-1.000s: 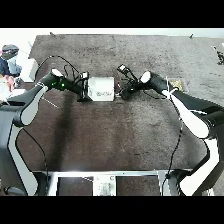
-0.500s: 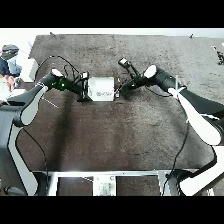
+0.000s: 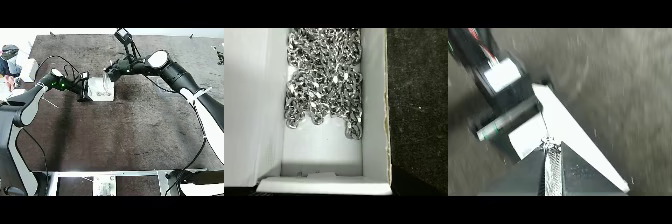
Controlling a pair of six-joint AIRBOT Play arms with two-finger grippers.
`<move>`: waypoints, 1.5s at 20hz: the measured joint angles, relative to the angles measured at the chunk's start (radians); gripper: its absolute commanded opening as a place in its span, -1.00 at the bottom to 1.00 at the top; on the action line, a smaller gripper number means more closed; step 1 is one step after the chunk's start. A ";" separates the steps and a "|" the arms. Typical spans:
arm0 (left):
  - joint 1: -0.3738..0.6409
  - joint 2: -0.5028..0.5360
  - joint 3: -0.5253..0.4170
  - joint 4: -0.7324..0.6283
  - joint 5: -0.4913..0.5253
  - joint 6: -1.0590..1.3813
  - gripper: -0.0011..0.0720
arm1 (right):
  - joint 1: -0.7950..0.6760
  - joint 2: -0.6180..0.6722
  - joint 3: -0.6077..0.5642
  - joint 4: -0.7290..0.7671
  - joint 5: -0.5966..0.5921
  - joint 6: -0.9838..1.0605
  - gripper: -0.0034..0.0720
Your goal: Fold the box and place the chain.
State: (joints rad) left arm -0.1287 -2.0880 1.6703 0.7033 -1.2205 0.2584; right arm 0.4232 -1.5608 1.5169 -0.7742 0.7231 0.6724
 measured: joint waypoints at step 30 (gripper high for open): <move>0.000 0.000 0.000 0.000 -0.001 0.000 -0.03 | -0.206 -0.419 0.299 0.279 0.475 -0.436 -0.45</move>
State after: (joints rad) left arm -0.1287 -2.0880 1.6703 0.7033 -1.2213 0.2588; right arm 0.2173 -1.9797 1.8164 -0.4950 1.1980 0.2359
